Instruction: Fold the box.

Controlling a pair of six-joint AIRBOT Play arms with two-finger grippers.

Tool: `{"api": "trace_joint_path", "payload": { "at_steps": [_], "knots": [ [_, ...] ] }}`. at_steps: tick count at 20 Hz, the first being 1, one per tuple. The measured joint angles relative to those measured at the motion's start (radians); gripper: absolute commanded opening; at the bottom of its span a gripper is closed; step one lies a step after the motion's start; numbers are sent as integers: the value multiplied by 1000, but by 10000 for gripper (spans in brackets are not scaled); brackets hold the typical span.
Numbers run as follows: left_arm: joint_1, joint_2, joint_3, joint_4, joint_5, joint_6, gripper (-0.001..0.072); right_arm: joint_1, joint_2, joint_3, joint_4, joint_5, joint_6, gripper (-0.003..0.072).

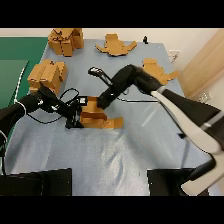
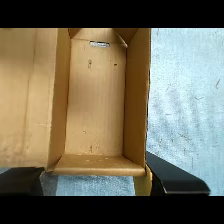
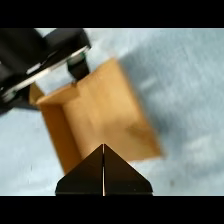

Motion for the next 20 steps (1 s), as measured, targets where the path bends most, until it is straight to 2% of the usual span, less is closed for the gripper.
{"api": "trace_joint_path", "payload": {
  "at_steps": [3,4,5,6,10,16,17,18,20],
  "knots": [
    [0,0,0,0,-1,0,226,1,210,-267,-36,109,-82,12],
    [0,0,0,0,-2,0,226,2,266,-352,-47,172,-122,188],
    [0,0,0,0,-2,0,226,3,312,-430,-59,240,-174,514],
    [0,0,0,0,-3,0,226,2,342,-489,-69,300,-234,642],
    [0,0,0,-1,-3,0,226,3,348,-594,-74,441,-412,642],
    [0,0,0,-1,-4,0,226,15,308,-625,15,497,-551,636],
    [0,0,0,-1,-4,0,226,23,306,-625,27,499,-561,608],
    [0,0,0,-1,-4,0,226,32,303,-625,32,499,-570,542],
    [0,0,0,-1,-4,0,226,50,303,-624,46,506,-579,514]
  ]
}}
